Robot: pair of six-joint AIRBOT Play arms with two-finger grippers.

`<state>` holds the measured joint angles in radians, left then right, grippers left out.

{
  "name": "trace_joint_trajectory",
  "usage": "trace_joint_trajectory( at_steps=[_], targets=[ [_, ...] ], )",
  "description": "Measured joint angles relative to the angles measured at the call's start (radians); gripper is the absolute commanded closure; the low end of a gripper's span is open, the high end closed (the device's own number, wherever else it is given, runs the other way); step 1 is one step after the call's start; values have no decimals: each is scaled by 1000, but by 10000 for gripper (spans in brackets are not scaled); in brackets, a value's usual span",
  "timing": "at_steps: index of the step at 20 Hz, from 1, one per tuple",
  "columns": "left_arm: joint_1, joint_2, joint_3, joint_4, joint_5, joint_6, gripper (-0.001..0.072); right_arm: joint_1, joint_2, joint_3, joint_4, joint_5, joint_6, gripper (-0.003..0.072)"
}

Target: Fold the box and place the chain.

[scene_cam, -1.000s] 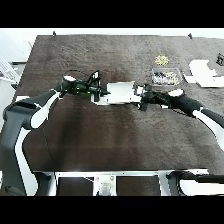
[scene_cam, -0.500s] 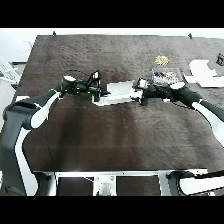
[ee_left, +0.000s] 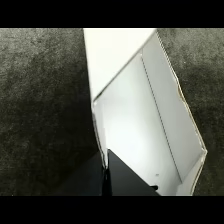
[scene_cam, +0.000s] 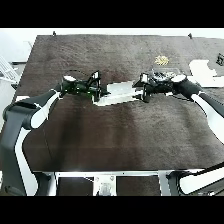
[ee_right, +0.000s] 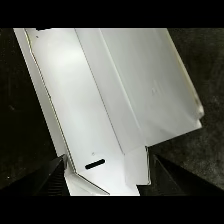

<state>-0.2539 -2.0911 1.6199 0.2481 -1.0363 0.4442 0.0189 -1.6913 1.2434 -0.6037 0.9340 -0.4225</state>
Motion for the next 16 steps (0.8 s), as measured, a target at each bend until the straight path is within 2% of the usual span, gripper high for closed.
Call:
trace_joint_trajectory(
  at_steps=[7,16],
  targets=[
    [0,0,0,1,0,0,687,-5,-95,142,-49,118,43,37],
    [0,0,0,0,-3,1,687,-3,-157,198,-66,230,82,37]
  ],
)
